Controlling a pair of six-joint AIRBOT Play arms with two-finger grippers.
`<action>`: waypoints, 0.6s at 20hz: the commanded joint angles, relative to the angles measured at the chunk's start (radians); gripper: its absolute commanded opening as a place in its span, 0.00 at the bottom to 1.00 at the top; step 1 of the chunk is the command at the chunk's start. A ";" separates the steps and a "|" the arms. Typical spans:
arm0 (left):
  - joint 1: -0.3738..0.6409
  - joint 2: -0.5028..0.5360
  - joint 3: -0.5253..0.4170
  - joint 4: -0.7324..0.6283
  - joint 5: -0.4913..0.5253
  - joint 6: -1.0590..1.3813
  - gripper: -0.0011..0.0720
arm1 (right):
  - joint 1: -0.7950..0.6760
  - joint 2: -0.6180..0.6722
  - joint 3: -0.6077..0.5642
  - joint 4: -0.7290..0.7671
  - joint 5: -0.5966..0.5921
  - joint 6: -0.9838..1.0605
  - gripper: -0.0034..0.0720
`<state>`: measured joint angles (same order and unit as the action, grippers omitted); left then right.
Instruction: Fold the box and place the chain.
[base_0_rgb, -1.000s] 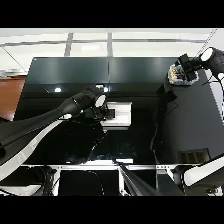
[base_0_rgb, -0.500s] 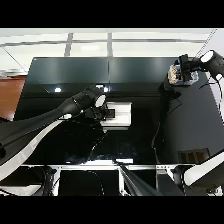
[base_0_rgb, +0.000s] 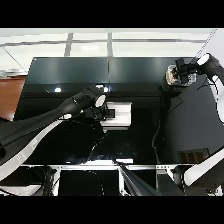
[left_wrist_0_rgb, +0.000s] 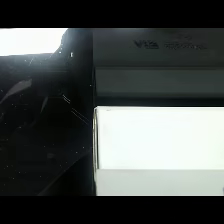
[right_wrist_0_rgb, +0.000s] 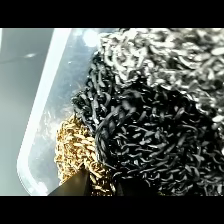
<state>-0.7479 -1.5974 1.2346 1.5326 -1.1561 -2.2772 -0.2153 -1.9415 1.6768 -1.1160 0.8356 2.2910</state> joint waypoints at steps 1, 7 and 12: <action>0.000 0.001 0.000 0.000 0.000 0.000 0.05 | -0.013 0.026 0.002 0.069 0.019 -0.165 0.07; 0.000 0.001 0.000 0.000 0.003 0.000 0.05 | -0.049 0.222 0.002 0.109 0.127 -0.431 0.06; 0.000 0.001 0.000 0.000 0.003 0.000 0.05 | -0.055 0.440 0.002 0.112 0.178 -0.556 0.06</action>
<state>-0.7479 -1.5974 1.2346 1.5326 -1.1538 -2.2772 -0.2649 -1.6127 1.6779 -1.0126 0.9840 1.8229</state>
